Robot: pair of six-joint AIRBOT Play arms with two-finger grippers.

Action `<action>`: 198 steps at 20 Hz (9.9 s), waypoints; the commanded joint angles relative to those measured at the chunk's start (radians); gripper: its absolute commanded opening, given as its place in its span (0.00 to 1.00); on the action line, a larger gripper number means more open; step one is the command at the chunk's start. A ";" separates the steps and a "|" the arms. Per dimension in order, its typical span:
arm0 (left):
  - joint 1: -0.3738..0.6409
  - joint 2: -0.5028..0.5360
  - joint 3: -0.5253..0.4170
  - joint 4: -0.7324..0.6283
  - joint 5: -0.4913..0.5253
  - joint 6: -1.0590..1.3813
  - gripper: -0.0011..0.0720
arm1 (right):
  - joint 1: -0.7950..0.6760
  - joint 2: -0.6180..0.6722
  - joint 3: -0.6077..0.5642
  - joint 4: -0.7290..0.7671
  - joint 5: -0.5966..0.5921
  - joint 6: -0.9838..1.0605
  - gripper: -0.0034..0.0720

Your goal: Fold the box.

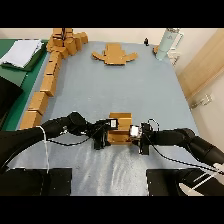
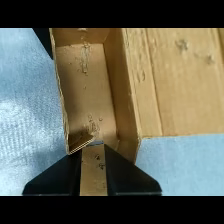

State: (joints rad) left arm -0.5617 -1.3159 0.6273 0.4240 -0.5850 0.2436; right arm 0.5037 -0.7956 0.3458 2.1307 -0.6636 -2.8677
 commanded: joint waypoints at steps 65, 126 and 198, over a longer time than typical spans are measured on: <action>0.000 0.000 0.001 -0.001 0.001 -0.001 0.65 | -0.260 -0.072 0.089 -0.251 -0.232 1.286 0.05; 0.000 0.000 0.001 -0.001 0.001 -0.001 0.65 | 0.333 -0.504 0.531 -0.569 -0.449 2.208 0.65; 0.000 0.000 0.001 -0.001 0.001 -0.001 0.65 | -0.413 -0.747 0.738 0.431 -0.712 0.636 0.05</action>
State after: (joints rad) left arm -0.5617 -1.3159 0.6273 0.4232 -0.5846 0.2424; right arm 0.0906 -1.4677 1.0355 2.3699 -1.2327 -1.9549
